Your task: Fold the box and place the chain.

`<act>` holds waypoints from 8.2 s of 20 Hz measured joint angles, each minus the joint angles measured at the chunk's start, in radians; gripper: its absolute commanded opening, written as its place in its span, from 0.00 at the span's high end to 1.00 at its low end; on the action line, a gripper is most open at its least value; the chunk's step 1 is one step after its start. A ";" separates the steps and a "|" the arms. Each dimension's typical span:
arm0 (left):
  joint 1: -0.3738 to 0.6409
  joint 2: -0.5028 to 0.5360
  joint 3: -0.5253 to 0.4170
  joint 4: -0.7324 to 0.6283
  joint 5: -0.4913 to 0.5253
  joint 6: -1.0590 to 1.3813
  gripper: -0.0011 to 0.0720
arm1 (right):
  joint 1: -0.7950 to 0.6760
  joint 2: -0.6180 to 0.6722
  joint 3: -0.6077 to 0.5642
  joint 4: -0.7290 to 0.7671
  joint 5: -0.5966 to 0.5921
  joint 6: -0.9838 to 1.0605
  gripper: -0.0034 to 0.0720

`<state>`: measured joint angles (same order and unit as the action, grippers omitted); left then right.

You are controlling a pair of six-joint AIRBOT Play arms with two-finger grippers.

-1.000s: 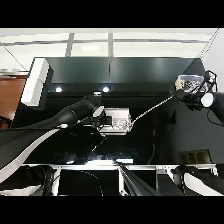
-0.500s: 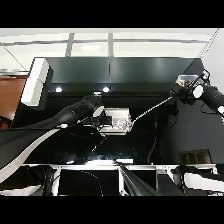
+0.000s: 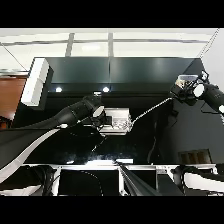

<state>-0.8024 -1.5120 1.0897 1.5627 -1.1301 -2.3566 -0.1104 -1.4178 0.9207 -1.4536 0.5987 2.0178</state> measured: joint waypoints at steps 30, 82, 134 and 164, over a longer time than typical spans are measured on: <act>0.000 0.000 0.000 -0.001 -0.005 0.000 0.94 | 0.154 0.592 0.176 0.658 0.718 -0.616 0.94; 0.000 0.000 0.000 -0.001 0.003 0.000 0.94 | 0.472 0.308 -0.504 1.036 0.049 -2.254 0.00; 0.000 0.000 0.000 0.000 0.003 0.000 0.94 | 0.510 0.239 -0.447 0.888 0.003 -2.030 0.94; 0.000 0.000 0.000 -0.001 0.003 0.000 0.94 | 0.407 0.451 -0.108 0.735 0.321 -1.226 0.82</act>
<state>-0.8024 -1.5120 1.0897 1.5620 -1.1275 -2.3566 0.2966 -0.9665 0.8127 -0.7181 0.9199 0.7921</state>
